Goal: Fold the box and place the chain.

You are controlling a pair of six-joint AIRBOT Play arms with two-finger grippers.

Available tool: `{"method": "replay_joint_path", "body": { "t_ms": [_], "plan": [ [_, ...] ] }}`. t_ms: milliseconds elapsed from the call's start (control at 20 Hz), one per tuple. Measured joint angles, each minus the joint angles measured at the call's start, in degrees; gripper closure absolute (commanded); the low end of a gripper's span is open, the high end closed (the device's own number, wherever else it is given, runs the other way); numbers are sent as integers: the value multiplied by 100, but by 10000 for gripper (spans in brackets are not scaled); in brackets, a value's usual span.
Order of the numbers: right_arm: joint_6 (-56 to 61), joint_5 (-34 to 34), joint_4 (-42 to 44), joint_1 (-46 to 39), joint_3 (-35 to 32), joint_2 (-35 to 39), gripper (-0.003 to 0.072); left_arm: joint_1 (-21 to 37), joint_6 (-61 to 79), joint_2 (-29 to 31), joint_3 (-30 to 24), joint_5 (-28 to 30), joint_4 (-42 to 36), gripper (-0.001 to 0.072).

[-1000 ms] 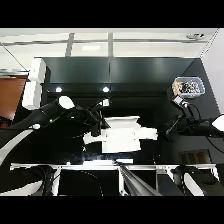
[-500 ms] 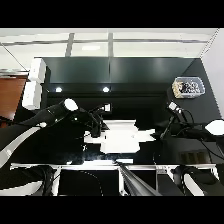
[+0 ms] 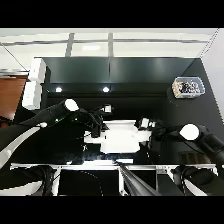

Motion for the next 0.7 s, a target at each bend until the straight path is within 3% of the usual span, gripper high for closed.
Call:
{"method": "replay_joint_path", "body": {
  "t_ms": [250,700],
  "plan": [
    [-295,35,203,468,0,-210,11,0,2,0,0,9,11,682],
    [-678,247,562,584,0,-328,11,0,2,-2,0,11,28,682]
  ]
}}
